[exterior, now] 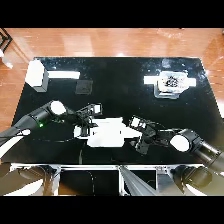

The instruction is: Fold the box and place the chain.

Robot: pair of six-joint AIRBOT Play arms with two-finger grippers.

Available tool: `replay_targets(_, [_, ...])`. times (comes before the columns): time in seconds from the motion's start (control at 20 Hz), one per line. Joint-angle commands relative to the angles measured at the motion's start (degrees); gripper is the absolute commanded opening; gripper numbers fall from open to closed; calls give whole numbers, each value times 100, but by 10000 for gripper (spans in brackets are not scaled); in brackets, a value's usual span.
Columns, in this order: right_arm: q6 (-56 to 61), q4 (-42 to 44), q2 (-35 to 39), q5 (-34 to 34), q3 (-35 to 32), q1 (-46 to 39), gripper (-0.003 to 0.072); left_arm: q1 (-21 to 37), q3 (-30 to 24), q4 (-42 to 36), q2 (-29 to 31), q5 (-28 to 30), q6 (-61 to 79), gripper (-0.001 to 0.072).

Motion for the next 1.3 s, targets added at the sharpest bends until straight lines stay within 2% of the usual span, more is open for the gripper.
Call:
replay_targets(0.0, [0, -11, -63, -11, -9, 2, 701, -2, -2, 4, 0, -247, 157, 21])
replay_targets(0.8, [-286, -11, -96, 4, -35, 2, 701, -2, -4, -2, -2, -232, 282, 21])
replay_targets(0.9, [-688, -7, -201, -20, -35, 74, 701, -2, -4, -2, -2, -229, 282, 21])
replay_targets(1.25, [-944, 22, -522, -992, -33, 754, 701, -2, -4, -2, -2, -229, 282, 21])
